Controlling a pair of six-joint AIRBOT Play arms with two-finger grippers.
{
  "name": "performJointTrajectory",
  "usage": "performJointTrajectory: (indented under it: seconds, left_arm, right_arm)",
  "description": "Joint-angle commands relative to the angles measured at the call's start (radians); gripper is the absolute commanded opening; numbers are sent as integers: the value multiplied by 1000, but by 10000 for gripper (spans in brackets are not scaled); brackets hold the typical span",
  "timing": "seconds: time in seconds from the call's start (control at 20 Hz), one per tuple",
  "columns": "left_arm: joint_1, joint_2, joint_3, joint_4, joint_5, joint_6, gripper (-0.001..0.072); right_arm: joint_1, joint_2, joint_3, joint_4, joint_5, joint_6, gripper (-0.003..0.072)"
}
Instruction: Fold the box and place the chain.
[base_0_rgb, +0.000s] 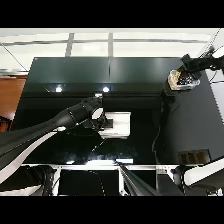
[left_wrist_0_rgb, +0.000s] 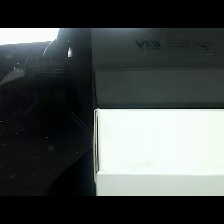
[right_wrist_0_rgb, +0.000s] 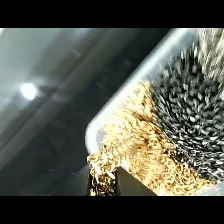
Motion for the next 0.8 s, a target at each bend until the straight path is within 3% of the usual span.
performJointTrajectory:
  seconds: [0.0,0.35,0.6,0.75]
  left_arm:
    - [1,0,1,0,2,1,26]
    - [1,0,1,0,1,1,27]
    - [1,0,1,0,2,1,26]
    - [1,0,1,0,2,1,26]
  right_arm:
    - [-22,112,6,5,1,-98,10]
    - [-33,362,42,14,-55,-246,7]
    - [-33,446,215,37,-14,-294,7]
    - [-33,508,231,125,77,-395,4]
